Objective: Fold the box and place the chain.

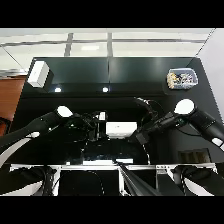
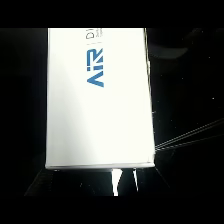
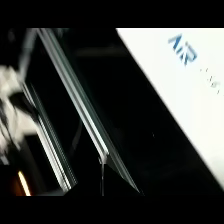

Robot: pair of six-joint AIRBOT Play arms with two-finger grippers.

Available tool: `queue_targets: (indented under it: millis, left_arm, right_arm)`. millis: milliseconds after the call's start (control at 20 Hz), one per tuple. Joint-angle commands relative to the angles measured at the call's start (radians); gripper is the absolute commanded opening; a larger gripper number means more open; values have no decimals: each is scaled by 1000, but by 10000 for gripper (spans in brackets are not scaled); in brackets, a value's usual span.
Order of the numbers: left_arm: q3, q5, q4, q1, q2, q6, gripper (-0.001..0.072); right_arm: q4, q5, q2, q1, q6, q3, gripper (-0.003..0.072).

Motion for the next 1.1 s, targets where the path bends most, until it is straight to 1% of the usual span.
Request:
queue_targets:
  millis: [0, 150, 250, 350, 500, 600, 800, 850, 900, 950, 1050]
  left_arm:
    - [1, -1, 0, 0, -1, 0, 442]
    - [1, -1, 0, 0, -1, 0, 443]
    - [1, -1, 0, 0, -1, 0, 442]
    - [1, -2, 0, 0, -1, 0, 442]
    - [1, -1, 0, 0, -1, 0, 442]
    - [1, -2, -1, 0, -1, -1, 442]
    - [1, 0, -60, 0, -1, 0, 442]
    - [1, -1, -64, 0, -1, 0, 442]
    - [1, -1, -64, 0, -1, 0, 442]
    - [1, 0, -63, 0, -1, 0, 442]
    - [1, 3, -63, 1, 0, 0, 444]
  right_arm:
    - [232, -215, 1, -13, -4, -100, 5]
    - [198, -319, -5, -13, 45, -121, 5]
    - [160, -298, -16, -13, 80, -122, 5]
    - [91, -306, -27, -10, 152, -122, 6]
    - [33, -326, -49, -10, 176, -122, 6]
    - [10, -335, -57, -10, 179, -122, 7]
    - [-3, -326, -51, -10, 175, -115, 7]
    - [-17, -315, -44, -10, 175, -103, 6]
    - [-32, -279, -32, -13, 175, -78, 7]
    - [-60, -222, -17, -21, 175, -40, 6]
    - [-168, -45, 31, -66, 220, 72, 7]
